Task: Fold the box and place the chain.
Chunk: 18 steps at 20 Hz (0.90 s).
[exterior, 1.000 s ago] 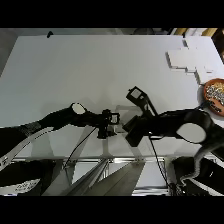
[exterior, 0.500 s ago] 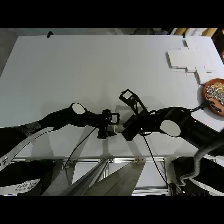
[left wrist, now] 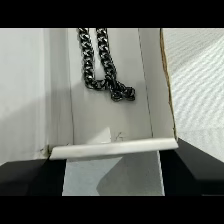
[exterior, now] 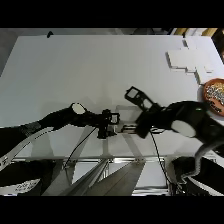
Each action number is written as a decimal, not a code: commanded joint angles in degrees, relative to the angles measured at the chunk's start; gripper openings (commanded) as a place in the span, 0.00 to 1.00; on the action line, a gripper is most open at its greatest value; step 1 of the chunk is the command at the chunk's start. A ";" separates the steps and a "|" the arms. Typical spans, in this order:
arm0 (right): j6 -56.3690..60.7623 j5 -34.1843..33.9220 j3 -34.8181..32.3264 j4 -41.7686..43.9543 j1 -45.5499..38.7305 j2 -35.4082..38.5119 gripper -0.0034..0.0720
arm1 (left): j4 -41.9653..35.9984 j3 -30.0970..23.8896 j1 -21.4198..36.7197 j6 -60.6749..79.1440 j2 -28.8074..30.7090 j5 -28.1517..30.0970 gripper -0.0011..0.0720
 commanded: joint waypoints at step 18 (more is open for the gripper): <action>-78.34 -11.34 -20.31 11.21 -28.57 -5.79 0.34 | 0.02 0.02 0.02 0.00 0.04 0.02 0.44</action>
